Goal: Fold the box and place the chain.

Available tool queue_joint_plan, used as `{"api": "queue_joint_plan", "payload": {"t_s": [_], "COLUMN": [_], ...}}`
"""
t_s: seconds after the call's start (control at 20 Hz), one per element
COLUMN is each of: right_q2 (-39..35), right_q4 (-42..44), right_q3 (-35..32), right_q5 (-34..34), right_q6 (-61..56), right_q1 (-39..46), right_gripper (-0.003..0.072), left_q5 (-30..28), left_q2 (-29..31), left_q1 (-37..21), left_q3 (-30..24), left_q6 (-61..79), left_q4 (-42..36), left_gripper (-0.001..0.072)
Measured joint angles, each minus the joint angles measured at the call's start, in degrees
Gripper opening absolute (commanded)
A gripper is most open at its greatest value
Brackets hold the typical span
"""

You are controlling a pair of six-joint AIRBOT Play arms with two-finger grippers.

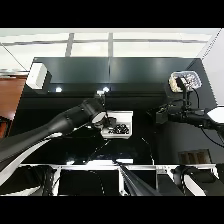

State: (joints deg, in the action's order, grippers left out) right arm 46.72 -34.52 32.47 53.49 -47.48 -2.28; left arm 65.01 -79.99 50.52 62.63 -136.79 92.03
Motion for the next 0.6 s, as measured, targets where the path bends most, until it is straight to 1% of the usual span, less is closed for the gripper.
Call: {"api": "queue_joint_plan", "payload": {"t_s": [0.1,0.2,0.3,0.4,0.45,0.5,0.55,0.6], "right_q2": [0.0,0.0,0.0,0.0,0.0,0.0,0.0,0.0], "right_q4": [0.0,-0.2,-0.4,-1.2,-1.6,-1.8,-2.0,-2.1], "right_q3": [0.0,0.0,0.0,0.0,0.0,0.0,0.0,0.0], "right_q5": [0.0,0.0,-0.1,-0.1,-0.1,-0.1,0.0,0.0], "right_q6": [-0.2,-0.3,-0.3,-0.3,-0.3,-0.3,-0.3,-0.3], "right_q1": [0.1,0.1,0.1,0.1,0.1,0.1,0.1,0.1], "right_gripper": [0.0195,0.0195,0.0195,0.0195,0.0195,0.0195,0.0195,0.0195], "left_q5": [0.1,0.2,0.0,-1.9,-4.9,-7.8,-11.2,-13.7], "left_q2": [4.1,9.0,14.7,20.9,24.2,27.1,29.6,31.6], "left_q1": [0.0,-0.2,-1.7,-5.6,-8.5,-11.3,-14.2,-16.8], "left_q3": [-0.4,-2.1,-5.7,-11.1,-14.6,-17.8,-21.2,-24.2], "left_q6": [2.0,4.9,7.8,10.5,13.9,19.0,26.8,36.0], "left_q4": [2.7,5.5,7.5,7.9,5.9,1.6,-4.5,-12.0], "left_gripper": [0.0606,0.0606,0.0606,0.0606,0.0607,0.0606,0.0636,0.0647]}}
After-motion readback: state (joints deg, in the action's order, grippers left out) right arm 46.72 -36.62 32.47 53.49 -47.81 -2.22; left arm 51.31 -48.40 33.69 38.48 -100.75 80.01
